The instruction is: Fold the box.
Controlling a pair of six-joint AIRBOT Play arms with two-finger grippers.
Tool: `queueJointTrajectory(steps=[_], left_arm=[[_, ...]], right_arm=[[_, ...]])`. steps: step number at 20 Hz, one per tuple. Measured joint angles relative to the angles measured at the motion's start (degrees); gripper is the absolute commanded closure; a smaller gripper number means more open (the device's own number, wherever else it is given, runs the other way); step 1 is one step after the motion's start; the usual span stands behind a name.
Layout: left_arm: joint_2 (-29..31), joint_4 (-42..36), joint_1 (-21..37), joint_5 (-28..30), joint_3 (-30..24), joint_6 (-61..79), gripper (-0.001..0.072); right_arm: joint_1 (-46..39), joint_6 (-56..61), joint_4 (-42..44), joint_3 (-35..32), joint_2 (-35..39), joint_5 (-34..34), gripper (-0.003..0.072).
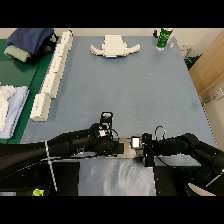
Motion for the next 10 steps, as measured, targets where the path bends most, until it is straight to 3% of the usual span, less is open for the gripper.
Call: queueJointTrajectory(steps=[2,4,10], left_arm=[[-1.62,0.11,0.0,-0.48,0.87,-0.61,0.0379],[-3.39,0.46,0.0,-0.92,1.84,-1.05,0.0426],[-6.58,1.18,0.0,-2.43,2.93,-1.57,0.0426]], right_arm=[[0.0,-0.02,0.02,0.0,0.0,0.0,0.0259],[0.0,0.0,0.0,0.0,0.0,0.0,0.0259],[0.0,-0.02,0.02,-0.02,0.0,0.0,0.0259]])
